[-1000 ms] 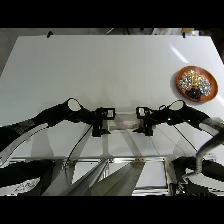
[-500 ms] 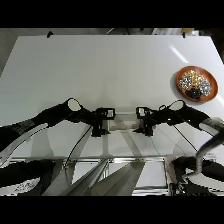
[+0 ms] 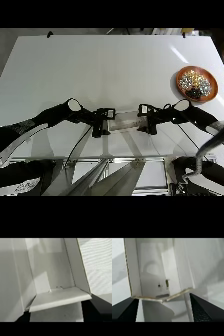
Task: Fold the box and place the chain.
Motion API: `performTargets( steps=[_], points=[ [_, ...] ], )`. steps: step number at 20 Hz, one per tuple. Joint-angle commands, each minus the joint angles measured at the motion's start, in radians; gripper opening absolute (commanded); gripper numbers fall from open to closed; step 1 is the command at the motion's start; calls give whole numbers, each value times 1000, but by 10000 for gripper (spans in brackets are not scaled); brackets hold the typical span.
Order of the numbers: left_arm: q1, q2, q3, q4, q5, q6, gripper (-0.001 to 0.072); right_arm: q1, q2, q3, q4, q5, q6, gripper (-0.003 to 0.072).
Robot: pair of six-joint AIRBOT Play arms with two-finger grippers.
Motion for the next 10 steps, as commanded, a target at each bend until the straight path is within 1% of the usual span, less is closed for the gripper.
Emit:
performTargets(
  steps=[1,3,7,8,9,10],
  points=[
    [0,1,0,5,-2,2,315,-67,84,2,-66,51,84,690],
    [0,1,0,5,-1,2,315,-92,136,2,-93,81,108,689],
    [0,1,0,5,-1,2,315,-94,245,2,-186,154,174,683],
    [0,1,0,5,-1,2,315,-94,275,2,-175,163,182,661],
    [0,1,0,5,-1,2,315,-94,305,2,-153,180,182,608],
    [0,1,0,5,-1,2,315,-94,338,2,-117,203,182,501]
  ],
)
